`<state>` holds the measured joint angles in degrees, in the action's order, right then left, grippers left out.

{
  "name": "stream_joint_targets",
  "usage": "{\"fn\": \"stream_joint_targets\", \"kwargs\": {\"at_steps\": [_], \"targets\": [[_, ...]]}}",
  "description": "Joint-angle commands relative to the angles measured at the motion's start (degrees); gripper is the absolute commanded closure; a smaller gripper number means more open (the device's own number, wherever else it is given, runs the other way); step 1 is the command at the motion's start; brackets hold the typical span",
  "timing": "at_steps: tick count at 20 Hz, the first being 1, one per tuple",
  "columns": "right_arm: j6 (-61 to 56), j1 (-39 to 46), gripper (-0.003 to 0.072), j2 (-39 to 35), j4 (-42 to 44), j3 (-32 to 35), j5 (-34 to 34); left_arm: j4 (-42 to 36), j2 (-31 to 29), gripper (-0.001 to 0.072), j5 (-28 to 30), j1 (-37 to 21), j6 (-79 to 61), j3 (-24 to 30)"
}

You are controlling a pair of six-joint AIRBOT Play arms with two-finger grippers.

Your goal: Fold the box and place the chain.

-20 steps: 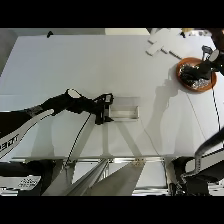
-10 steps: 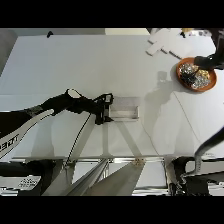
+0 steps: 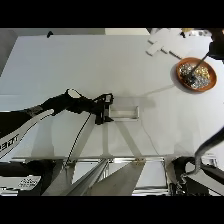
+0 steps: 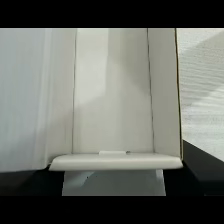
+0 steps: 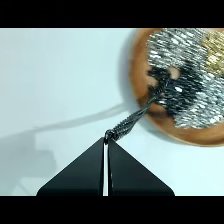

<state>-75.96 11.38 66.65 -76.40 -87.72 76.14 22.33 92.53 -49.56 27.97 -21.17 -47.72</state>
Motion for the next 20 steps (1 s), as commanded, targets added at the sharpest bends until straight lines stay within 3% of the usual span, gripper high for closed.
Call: {"fn": "stream_joint_targets", "kwargs": {"at_steps": [1,7,12,20], "targets": [[1.27,-4.61,0.0670,-8.72,3.78,0.02,6.32,0.00,-0.04,0.0504,0.00,-0.02,0.00,-0.02],[0.81,-13.49,0.0669,-16.13,7.23,0.02,10.88,0.00,-0.04,0.0504,0.02,-0.02,0.00,-0.02],[0.79,-20.31,0.0669,-17.59,13.99,0.04,11.96,0.00,-0.04,0.0504,0.02,-0.02,0.00,-0.02],[-0.76,-31.30,0.0669,-17.53,13.94,0.04,1.29,0.00,-0.04,0.0504,0.02,-0.02,0.00,-0.02]]}}
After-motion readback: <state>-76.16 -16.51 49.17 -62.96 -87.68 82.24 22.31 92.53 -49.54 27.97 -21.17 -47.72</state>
